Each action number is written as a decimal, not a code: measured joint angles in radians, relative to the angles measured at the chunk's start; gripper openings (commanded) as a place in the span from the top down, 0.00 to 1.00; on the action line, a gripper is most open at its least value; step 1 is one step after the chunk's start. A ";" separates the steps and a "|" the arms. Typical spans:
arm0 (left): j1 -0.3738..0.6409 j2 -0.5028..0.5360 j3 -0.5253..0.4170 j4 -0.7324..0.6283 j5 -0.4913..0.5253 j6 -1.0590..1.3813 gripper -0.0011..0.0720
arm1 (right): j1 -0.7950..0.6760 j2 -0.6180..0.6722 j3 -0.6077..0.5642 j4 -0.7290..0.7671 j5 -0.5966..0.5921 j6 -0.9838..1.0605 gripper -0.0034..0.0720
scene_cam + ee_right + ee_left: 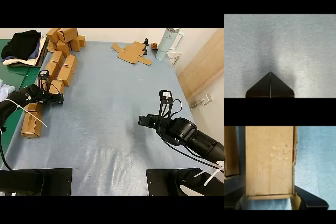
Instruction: Fold the box.
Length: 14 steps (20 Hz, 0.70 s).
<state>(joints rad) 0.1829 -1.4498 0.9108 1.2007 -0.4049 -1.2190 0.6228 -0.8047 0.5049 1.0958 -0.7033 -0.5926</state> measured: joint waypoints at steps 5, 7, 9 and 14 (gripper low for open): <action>0.015 0.041 0.047 0.005 -0.195 -0.005 0.04 | 0.000 0.000 0.000 0.013 0.000 0.000 0.94; 0.021 0.078 0.089 0.013 -0.300 -0.005 0.04 | 0.000 0.000 0.000 0.030 -0.001 -0.004 0.94; 0.023 0.122 0.142 0.013 -0.406 -0.008 0.04 | 0.000 0.000 0.001 0.060 -0.001 -0.027 0.94; 0.014 0.225 0.275 0.000 -0.664 -0.013 0.96 | -0.019 -0.049 0.082 0.130 -0.009 -0.119 0.94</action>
<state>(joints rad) 0.1974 -1.2247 1.1862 1.2011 -1.0691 -1.2316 0.6037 -0.8536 0.5865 1.2259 -0.7120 -0.7116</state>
